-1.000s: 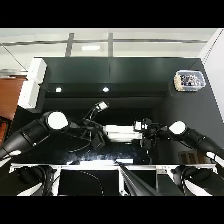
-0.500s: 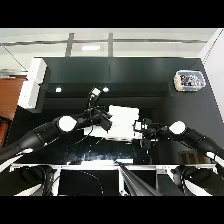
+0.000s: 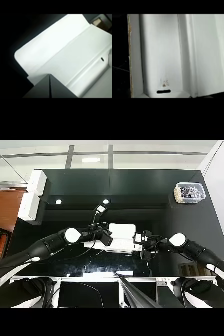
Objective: Fold the box and place the chain.
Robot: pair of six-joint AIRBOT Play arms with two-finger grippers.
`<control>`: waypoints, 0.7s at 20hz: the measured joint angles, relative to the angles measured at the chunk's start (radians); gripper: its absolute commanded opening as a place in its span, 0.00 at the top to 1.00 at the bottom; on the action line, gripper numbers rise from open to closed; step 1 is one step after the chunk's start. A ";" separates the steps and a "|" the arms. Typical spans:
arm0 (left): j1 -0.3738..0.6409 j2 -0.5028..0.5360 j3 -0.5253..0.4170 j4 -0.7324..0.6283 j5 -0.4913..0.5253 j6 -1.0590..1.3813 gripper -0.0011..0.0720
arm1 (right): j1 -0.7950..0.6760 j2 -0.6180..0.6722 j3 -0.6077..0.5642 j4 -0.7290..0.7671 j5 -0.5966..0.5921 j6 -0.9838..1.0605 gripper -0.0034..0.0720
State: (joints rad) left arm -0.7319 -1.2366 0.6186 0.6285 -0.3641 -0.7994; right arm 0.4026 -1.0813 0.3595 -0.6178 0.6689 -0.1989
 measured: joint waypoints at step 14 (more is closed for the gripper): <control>0.348 0.233 0.041 0.261 -0.500 0.048 0.30 | 0.000 0.000 0.000 0.000 0.000 0.000 0.24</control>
